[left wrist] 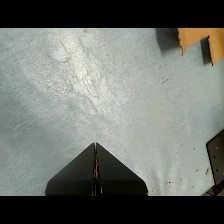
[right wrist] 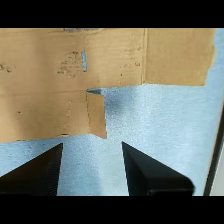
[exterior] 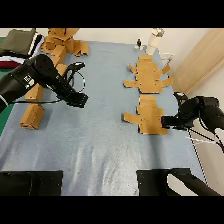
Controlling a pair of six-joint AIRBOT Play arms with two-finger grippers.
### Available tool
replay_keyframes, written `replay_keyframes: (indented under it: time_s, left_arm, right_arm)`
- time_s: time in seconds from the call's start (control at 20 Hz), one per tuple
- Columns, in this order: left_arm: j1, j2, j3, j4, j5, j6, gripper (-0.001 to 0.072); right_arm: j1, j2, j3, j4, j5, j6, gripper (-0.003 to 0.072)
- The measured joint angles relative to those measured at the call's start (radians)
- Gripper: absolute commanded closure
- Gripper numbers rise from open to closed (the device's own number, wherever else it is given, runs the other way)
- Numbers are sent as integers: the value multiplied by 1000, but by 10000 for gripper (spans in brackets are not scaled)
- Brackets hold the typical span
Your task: Fold the box.
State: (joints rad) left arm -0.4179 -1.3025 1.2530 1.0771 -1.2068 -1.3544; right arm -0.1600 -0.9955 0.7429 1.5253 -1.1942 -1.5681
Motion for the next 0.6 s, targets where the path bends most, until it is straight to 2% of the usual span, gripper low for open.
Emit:
replay_keyframes:
  time_s: [0.6]
  left_arm:
    - [0, 0, 0, 0, 0, 0, 699]
  right_arm:
    - [0, 0, 0, 0, 10, 0, 135]
